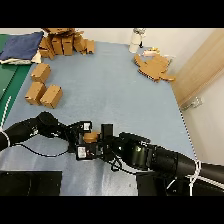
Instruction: Fold the box.
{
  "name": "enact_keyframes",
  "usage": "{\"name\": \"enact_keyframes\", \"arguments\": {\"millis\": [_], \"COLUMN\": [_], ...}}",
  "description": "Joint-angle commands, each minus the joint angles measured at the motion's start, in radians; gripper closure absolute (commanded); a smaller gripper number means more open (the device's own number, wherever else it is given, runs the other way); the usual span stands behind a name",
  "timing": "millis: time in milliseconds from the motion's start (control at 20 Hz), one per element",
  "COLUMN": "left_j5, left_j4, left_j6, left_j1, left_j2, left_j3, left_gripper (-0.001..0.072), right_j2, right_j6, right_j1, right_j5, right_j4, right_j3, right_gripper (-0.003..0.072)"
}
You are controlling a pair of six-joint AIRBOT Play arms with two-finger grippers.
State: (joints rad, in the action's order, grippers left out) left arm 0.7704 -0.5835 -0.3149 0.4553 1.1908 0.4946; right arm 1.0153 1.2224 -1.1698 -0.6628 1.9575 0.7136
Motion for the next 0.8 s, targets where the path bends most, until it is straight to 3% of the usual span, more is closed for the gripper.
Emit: {"name": "enact_keyframes", "arguments": {"millis": [0, 750], "left_j5": [0.0, 0.0], "left_j4": [0.001, 0.001], "left_j6": [0.002, 0.002], "left_j1": [0.0, 0.0], "left_j2": [0.0, 0.0], "left_j3": [0.0, 0.0], "left_gripper": [0.0697, 0.0697], "right_j2": [0.0, 0.072], "right_j6": [0.0, 0.0], "right_j1": [0.0, 0.0], "right_j5": [-0.021, -0.049], "right_j4": [0.006, -0.095], "right_j3": [0.015, 0.016], "right_gripper": [0.0527, 0.0516]}}
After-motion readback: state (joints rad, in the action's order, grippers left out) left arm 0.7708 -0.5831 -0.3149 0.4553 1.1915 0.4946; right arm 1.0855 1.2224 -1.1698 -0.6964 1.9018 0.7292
